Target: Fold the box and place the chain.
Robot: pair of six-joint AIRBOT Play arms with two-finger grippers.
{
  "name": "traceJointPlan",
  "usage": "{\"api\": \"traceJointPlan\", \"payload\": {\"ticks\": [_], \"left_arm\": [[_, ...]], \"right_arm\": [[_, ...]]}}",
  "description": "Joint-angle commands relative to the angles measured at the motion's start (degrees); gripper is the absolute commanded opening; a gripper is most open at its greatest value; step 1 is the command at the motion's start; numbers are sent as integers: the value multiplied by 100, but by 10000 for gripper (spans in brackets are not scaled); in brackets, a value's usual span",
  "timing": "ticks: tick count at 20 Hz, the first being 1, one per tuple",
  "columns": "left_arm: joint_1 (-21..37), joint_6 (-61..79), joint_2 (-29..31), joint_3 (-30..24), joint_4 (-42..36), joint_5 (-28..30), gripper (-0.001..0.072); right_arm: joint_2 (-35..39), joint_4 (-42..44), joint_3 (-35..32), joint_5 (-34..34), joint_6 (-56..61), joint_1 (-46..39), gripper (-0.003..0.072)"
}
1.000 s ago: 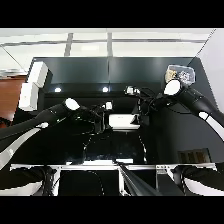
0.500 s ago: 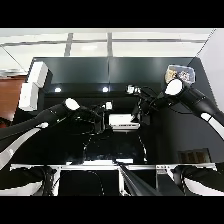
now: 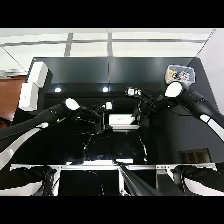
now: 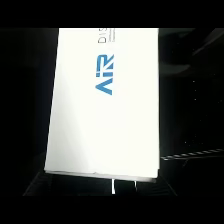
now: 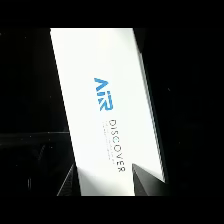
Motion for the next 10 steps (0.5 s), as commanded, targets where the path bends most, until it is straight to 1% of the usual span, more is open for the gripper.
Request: {"api": "traceJointPlan", "payload": {"ticks": [1,8,10], "left_arm": [[-2,2,0,2,2,0,462],[-2,2,0,2,2,0,462],[-2,2,0,2,2,0,462]], "right_arm": [[-2,15,-17,15,-2,0,441],[-2,39,-153,-70,11,24,439],[85,46,-79,-44,310,24,439]]}}
